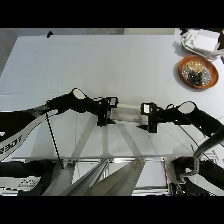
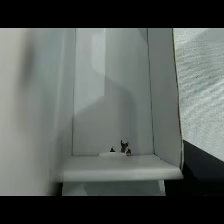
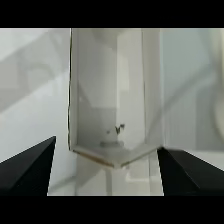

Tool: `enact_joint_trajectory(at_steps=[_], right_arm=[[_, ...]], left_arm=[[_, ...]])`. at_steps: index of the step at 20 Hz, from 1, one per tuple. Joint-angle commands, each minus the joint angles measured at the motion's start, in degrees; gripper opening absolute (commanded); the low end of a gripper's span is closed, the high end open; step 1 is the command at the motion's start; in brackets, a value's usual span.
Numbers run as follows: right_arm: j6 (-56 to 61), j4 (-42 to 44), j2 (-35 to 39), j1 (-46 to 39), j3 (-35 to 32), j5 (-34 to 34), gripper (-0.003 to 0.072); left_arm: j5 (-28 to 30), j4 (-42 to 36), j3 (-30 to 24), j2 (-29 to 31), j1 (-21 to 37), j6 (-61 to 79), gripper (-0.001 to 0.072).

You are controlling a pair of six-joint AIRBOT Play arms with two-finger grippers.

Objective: Fold the box and place the chain.

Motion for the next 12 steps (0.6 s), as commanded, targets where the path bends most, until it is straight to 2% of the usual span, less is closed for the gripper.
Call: enact_joint_trajectory(at_steps=[1,2,4,5,7,9,11,12], right_arm=[[14.86,-10.25,6.56,-0.02,0.04,1.44,0.0694],[16.59,-11.8,9.05,-0.02,0.07,1.22,0.065],[20.11,-14.93,13.81,-0.02,0.07,0.94,0.0421],[21.59,-14.32,15.63,-0.02,0.04,1.29,0.0362],[21.81,-7.96,17.16,0.0,0.04,2.36,0.0213],[17.4,2.91,16.85,0.22,0.04,3.26,0.0012],[10.43,12.83,15.93,1.92,0.04,1.81,0.0011],[8.66,15.87,14.95,3.32,0.04,-1.01,0.0011]], left_arm=[[-0.09,0.02,-0.04,0.04,0.04,0.0,0.0338],[-0.11,0.02,-0.04,0.04,0.04,0.0,0.0338],[-0.11,0.02,-0.04,0.04,0.04,0.0,0.0338],[-0.11,0.02,-0.04,0.04,0.04,0.0,0.0338],[-0.11,0.02,-0.04,0.04,0.04,0.0,0.0338],[-0.13,0.02,-0.04,0.04,0.04,0.0,0.0338],[-0.11,0.02,-0.04,0.04,0.04,0.0,0.0338],[-0.11,0.0,-0.04,0.04,0.04,0.0,0.0338]])
